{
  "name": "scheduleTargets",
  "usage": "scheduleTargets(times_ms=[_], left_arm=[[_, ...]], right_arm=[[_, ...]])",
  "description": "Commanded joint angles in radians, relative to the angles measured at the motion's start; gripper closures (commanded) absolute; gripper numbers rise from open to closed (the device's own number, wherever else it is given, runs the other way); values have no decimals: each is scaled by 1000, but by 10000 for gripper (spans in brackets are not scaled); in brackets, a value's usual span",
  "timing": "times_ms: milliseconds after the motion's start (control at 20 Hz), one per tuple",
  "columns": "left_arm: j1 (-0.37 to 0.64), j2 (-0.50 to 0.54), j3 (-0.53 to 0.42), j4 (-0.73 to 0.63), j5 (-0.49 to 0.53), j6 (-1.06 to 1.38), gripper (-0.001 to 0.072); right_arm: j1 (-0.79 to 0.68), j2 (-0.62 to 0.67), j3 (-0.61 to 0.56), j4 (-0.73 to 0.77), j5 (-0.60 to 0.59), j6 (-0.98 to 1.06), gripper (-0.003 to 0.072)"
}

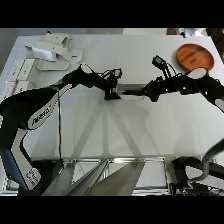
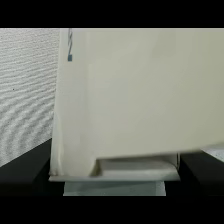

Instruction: Fold the box and place the chain.

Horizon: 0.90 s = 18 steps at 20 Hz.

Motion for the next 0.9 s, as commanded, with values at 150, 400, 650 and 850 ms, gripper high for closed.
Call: scheduleTargets(times_ms=[150, 400, 650, 850], left_arm=[[0, 0, 1, 0, 0, 0, 271], [0, 0, 1, 0, 0, 0, 271], [0, 0, 1, 0, 0, 0, 271], [0, 0, 1, 0, 0, 0, 271]], right_arm=[[1, 139, 0, 92, 109, 41, 504], [1, 136, 2, 158, -58, 31, 316], [1, 107, 34, 164, -328, 6, 274], [16, -1, 58, 104, -307, -21, 276]])
